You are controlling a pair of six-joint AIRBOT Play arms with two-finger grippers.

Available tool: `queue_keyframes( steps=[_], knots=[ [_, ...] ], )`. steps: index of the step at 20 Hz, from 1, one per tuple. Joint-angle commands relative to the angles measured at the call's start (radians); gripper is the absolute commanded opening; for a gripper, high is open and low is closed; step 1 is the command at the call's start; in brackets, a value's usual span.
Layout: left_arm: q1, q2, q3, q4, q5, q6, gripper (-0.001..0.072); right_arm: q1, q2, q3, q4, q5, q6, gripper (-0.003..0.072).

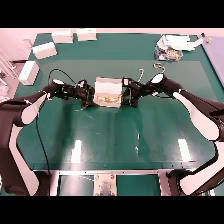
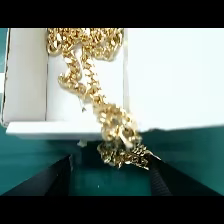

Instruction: Fold the box and place the chain.

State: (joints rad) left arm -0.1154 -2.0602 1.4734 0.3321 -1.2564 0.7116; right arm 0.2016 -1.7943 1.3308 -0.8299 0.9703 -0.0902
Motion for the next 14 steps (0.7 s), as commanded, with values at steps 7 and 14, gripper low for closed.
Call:
queue_keyframes(
  steps=[7,14],
  knots=[
    [0.001,0.0,0.0,0.0,0.0,0.0,0.0469,0.008,-0.021,0.0,0.0,-0.08,-0.026,0.0415],
    [0.001,0.0,0.0,0.0,0.0,0.0,0.0469,-0.019,-0.018,0.008,0.002,-0.088,-0.022,0.0112]
  ],
)
